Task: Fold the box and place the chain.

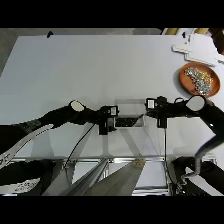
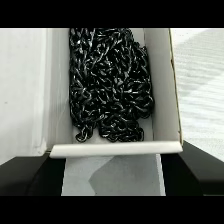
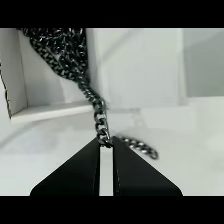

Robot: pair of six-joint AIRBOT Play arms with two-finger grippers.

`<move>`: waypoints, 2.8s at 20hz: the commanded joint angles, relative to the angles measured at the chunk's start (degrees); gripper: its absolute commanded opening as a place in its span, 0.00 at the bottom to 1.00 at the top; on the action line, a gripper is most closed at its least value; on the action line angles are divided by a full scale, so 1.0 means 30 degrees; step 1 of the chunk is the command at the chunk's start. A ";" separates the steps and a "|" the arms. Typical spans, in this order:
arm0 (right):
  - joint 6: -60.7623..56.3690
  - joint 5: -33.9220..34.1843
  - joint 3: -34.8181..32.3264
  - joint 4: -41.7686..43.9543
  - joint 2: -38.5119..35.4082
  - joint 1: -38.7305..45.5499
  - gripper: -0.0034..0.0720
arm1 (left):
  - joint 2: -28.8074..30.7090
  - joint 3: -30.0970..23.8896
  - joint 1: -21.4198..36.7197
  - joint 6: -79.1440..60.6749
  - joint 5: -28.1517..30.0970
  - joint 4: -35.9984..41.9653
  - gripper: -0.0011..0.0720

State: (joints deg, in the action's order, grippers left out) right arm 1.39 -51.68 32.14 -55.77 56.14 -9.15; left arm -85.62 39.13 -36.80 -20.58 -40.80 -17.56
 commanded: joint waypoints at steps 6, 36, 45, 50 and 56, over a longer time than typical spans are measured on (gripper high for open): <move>-0.1530 -0.0969 0.0000 0.8765 -0.4350 -0.0743 0.07 | 0.0000 0.0007 0.0000 0.0007 0.0015 -0.0007 0.21; -1.1519 -0.2543 0.7563 -0.0758 0.0525 -0.1282 0.23 | 0.0000 0.0007 0.0000 0.0007 0.0015 -0.0007 0.21; -0.8349 -0.2470 0.8546 0.0248 0.7082 -0.2404 0.07 | 0.0000 0.0007 -0.0007 0.0007 0.0015 -0.0007 0.21; -0.5646 -0.3818 0.7512 0.3592 0.5340 -0.2419 0.08 | 0.0000 0.0007 0.0000 0.0007 0.0015 -0.0007 0.21; -0.4226 -0.2091 0.3096 0.3606 0.1093 -0.3228 0.23 | 0.0000 0.0007 0.0000 0.0007 0.0015 -0.0007 0.21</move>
State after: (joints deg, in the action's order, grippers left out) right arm -14.00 -60.07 46.87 -45.95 64.14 -17.52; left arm -85.62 39.13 -36.80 -20.56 -40.75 -17.56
